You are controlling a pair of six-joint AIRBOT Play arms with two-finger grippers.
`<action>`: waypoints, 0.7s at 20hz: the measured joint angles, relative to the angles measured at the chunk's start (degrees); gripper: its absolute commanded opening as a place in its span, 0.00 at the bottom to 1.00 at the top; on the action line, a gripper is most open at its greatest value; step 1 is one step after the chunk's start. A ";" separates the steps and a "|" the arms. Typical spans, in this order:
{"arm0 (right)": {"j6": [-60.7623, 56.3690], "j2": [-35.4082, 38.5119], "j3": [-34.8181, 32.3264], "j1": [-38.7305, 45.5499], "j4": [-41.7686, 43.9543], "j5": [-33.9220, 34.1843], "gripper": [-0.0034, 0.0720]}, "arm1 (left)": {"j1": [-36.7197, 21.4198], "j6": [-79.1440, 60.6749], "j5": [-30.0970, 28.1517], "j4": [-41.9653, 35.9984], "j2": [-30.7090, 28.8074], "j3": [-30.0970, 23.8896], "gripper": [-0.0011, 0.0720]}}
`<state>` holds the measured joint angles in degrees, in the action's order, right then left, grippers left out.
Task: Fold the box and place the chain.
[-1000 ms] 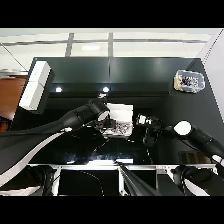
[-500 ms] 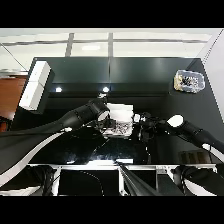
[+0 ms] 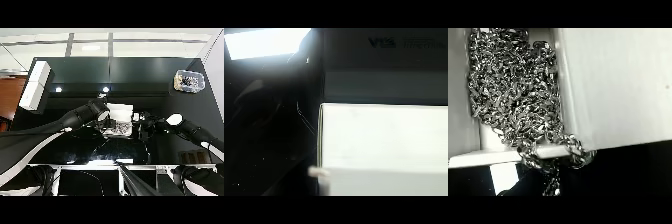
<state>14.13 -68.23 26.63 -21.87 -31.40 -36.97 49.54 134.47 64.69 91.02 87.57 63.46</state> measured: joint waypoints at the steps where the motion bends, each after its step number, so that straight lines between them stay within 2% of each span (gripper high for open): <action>1: -0.02 0.00 0.00 0.00 -0.09 -0.09 0.08 | 0.00 0.00 0.00 0.00 0.00 0.00 0.06; 6: -5.75 2.99 0.02 0.96 -2.78 -1.18 0.08 | 0.00 -0.04 0.04 0.00 0.00 0.02 0.06; 10: -18.14 11.32 0.85 4.17 -6.69 -4.09 0.09 | 0.00 -0.13 0.22 0.00 0.00 0.00 0.06; 14: -30.56 20.72 4.66 6.03 -7.87 -11.28 0.10 | 0.00 -0.13 0.17 0.00 0.00 0.00 0.06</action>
